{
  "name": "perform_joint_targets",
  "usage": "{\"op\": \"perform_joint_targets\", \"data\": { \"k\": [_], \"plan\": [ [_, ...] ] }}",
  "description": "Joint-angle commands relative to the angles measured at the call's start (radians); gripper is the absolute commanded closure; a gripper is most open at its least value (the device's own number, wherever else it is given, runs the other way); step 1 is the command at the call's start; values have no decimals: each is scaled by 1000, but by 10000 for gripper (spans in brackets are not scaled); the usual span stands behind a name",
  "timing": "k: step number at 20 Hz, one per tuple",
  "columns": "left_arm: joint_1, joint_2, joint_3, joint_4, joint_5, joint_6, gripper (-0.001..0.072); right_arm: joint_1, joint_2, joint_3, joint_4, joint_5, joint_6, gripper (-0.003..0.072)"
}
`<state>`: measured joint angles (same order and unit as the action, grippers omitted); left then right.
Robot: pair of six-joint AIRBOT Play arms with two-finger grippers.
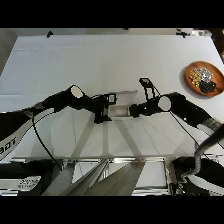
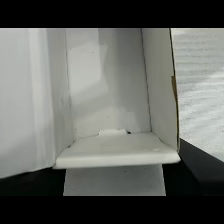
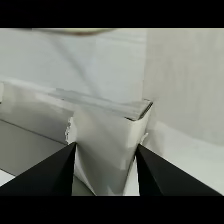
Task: Fold the box and place the chain.
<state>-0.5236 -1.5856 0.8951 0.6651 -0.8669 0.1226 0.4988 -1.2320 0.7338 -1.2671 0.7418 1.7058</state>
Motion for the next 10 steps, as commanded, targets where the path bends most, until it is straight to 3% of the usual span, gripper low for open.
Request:
{"op": "perform_joint_targets", "data": {
  "k": [1, 8, 10],
  "plan": [
    [-1, -1, -1, 2, -5, 0, 295, 50, -14, 44, -135, 17, 140, 309],
    [-1, 0, -1, 2, -5, 0, 295, 55, -137, 203, -177, 217, 128, 303],
    [-1, 0, -1, 2, -5, 0, 295, 67, -158, 213, -178, 281, 115, 270]
  ]
}}
